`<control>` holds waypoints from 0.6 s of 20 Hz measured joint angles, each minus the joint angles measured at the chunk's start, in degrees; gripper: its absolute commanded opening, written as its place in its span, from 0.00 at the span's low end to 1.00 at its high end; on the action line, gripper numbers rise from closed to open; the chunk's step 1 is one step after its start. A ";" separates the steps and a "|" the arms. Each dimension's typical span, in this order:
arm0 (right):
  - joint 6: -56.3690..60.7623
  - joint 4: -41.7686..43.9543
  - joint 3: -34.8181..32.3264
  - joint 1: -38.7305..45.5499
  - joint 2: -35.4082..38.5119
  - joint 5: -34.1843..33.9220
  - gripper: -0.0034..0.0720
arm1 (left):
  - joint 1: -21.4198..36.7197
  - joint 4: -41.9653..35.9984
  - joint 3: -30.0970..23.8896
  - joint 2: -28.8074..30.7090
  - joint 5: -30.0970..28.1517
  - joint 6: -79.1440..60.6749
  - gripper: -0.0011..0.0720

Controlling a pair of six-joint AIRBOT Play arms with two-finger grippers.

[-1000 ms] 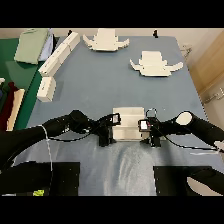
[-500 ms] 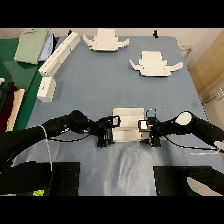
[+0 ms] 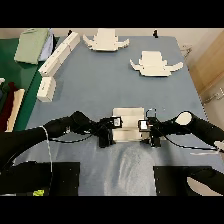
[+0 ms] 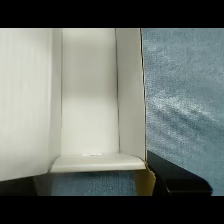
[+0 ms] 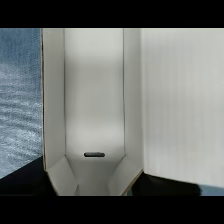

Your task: Fold the box.

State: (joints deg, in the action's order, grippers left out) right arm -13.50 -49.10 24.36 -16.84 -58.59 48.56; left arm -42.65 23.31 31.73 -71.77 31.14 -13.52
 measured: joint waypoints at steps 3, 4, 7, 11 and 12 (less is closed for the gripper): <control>0.00 0.00 0.00 0.00 0.00 0.00 0.72 | -0.17 -0.09 0.00 0.00 -0.39 -0.02 0.96; -0.02 0.00 0.00 0.00 0.00 0.00 0.72 | -0.17 -0.09 0.00 0.00 -0.48 -0.02 0.96; 0.04 0.00 0.00 0.00 0.00 0.00 0.72 | -0.24 -0.17 -0.07 0.00 -0.79 -0.20 0.80; 0.11 0.00 0.00 0.02 0.00 0.02 0.72 | -0.24 -0.17 -0.11 0.02 -1.66 -0.22 0.80; 0.09 0.00 0.00 0.02 0.00 0.02 0.72 | -0.24 -0.17 -0.11 0.02 -1.77 -0.22 0.80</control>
